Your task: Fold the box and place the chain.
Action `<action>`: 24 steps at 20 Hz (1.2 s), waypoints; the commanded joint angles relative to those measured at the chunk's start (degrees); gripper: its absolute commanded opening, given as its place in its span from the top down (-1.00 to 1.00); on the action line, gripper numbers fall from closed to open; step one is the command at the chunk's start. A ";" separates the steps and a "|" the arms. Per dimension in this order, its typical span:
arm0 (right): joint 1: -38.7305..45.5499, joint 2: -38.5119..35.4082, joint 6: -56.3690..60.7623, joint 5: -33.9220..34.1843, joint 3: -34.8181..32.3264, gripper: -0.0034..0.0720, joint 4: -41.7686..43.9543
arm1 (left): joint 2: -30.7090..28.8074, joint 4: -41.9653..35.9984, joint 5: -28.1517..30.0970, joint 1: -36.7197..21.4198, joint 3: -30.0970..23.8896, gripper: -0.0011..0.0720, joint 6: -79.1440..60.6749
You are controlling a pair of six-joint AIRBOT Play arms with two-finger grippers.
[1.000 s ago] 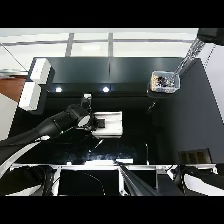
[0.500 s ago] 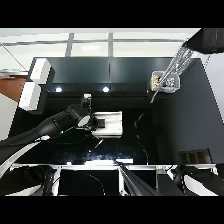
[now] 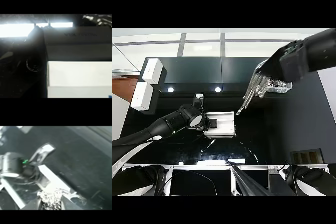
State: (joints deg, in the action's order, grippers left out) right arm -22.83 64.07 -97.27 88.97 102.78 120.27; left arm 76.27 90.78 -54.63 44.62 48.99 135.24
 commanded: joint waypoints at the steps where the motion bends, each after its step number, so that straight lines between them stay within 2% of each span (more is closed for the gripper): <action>1: -4.98 0.04 1.03 -1.11 -0.02 0.85 2.43 | 0.04 0.02 -0.04 -0.02 -0.02 0.89 0.00; 5: -7.78 0.39 1.09 -4.04 -0.02 0.85 2.97 | 0.04 0.02 -0.04 -0.02 -0.02 0.89 0.00; 10: -8.00 2.34 1.27 -4.28 -0.39 0.85 2.93 | 0.04 0.02 -0.02 -0.02 -0.02 0.89 0.00; 13: -8.00 2.82 1.20 -4.17 -4.57 0.85 2.89 | 0.04 0.02 0.00 -0.02 -0.02 0.89 0.00; 15: -8.02 2.93 1.25 -4.26 -10.27 0.85 2.99 | 0.04 0.02 0.00 -0.02 -0.02 0.89 0.00; 19: -9.92 3.10 1.22 -8.63 -18.71 0.85 3.06 | 0.04 0.02 0.02 -0.02 -0.02 0.89 0.00; 24: -9.03 3.52 1.33 -7.69 -19.61 0.85 1.07 | 0.04 0.02 -0.02 -0.02 -0.02 0.89 0.00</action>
State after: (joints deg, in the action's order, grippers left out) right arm -32.47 67.51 -96.03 80.93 84.44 122.48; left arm 76.27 90.80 -54.65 44.62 48.99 135.26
